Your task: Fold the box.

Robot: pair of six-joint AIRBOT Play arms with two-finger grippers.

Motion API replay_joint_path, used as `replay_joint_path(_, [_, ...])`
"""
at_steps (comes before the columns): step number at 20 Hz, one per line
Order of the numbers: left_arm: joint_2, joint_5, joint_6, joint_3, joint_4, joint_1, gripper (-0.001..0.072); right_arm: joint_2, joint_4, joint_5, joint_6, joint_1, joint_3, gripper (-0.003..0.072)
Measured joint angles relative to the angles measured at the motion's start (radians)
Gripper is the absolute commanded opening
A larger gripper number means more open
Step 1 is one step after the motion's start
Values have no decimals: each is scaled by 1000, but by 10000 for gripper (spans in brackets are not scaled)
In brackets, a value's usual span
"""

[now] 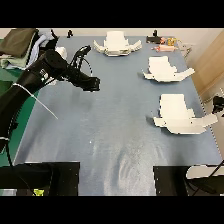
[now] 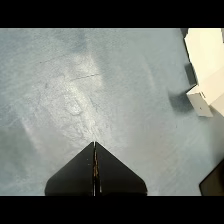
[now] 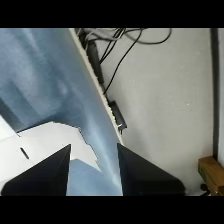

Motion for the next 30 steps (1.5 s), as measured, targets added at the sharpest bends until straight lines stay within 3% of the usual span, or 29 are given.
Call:
replay_joint_path(6, [0, -8, -34, 0, -2, 0, 13, -100, 129, -81, -152, -19, 24, 53])
replay_joint_path(8, [0, -22, -37, 0, -2, 0, 13, -108, 204, -113, -195, -19, 26, 4])
replay_joint_path(14, [26, -147, -40, -10, 0, 19, 13, -60, 455, -194, -243, -11, 3, 2])
replay_joint_path(19, [156, -204, -39, -120, -2, 86, 13, 58, 560, -189, -213, 80, -91, 2])
replay_joint_path(25, [370, -224, -8, -357, -24, 166, 12, 269, 589, -29, -61, 347, -397, 2])
replay_joint_path(28, [417, -227, 21, -443, -74, 180, 13, 389, 592, 78, 41, 503, -551, 3])
replay_joint_path(29, [424, -227, 28, -462, -92, 182, 13, 420, 592, 113, 79, 546, -584, 32])
replay_joint_path(30, [427, -228, 34, -474, -107, 184, 13, 446, 591, 143, 118, 583, -610, 218])
